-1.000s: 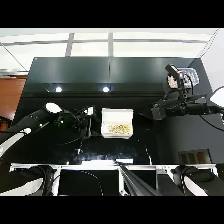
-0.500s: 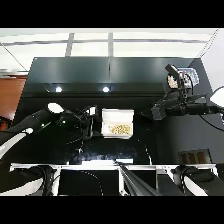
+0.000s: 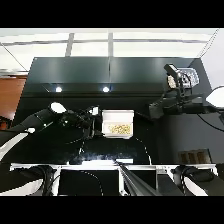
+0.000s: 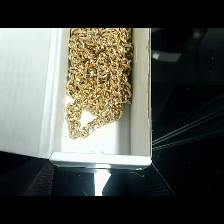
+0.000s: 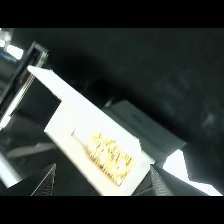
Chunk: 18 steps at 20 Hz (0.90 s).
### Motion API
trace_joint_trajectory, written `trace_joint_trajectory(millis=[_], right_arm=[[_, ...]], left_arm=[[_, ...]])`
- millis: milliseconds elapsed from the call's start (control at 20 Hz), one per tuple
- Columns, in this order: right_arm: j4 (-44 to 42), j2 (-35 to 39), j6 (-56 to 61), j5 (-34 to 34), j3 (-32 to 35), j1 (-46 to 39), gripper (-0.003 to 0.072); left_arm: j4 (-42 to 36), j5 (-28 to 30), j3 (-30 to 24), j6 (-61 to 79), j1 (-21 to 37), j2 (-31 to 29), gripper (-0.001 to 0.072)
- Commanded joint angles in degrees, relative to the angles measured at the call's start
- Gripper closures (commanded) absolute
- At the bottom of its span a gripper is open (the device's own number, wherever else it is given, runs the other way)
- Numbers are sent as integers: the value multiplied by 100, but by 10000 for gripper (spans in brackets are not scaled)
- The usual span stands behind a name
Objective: Fold the box and place the chain.
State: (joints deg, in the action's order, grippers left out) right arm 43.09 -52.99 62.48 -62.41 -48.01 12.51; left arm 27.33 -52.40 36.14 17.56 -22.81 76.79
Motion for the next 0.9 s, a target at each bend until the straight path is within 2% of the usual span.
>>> trace_joint_trajectory(millis=[0,150,250,350,450,650,850], right_arm=[[101,-400,76,1172,-7,208,-34],[-92,-1080,-356,1204,-7,273,-34],[-216,-1261,-1810,1029,-7,463,-34],[-264,-1259,-2704,1025,-7,555,-34],[-260,-1257,-2955,839,-7,557,-34],[-262,-1257,-4061,-223,-7,581,-34],[-234,-1259,-4286,-249,-7,584,-34]], left_arm=[[26,35,4,-20,-7,4,312],[24,35,4,-20,-7,4,310],[26,35,4,-20,-7,4,310],[26,35,4,-20,-7,4,310],[26,35,4,-20,-7,4,310],[28,33,4,-17,-7,4,310],[28,35,4,-17,-7,4,310]])
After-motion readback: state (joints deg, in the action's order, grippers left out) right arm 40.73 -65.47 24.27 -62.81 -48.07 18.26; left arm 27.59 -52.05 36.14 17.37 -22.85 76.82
